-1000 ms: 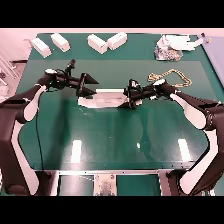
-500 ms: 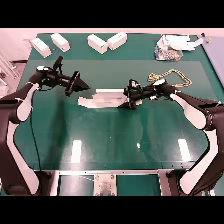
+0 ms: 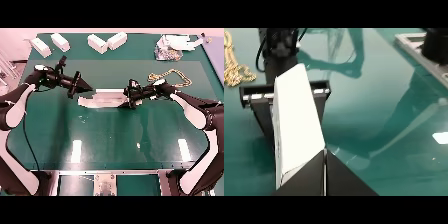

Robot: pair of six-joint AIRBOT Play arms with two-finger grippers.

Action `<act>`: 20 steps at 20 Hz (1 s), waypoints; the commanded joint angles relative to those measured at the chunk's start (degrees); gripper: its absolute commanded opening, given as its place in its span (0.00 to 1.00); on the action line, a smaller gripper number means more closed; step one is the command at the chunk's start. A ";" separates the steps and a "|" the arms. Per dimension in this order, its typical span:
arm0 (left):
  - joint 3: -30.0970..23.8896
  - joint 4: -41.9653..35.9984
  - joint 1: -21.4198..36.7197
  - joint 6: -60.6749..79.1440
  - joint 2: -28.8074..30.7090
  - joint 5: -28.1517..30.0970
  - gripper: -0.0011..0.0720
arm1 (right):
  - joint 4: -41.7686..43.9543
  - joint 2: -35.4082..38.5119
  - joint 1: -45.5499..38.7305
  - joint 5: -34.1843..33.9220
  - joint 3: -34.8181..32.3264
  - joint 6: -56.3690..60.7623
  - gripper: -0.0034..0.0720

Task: Fold the box and place the chain.

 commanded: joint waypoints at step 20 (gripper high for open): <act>-8.41 -2.75 -5.73 10.45 2.51 31.50 0.04 | 0.04 0.00 0.04 0.02 0.02 0.02 0.81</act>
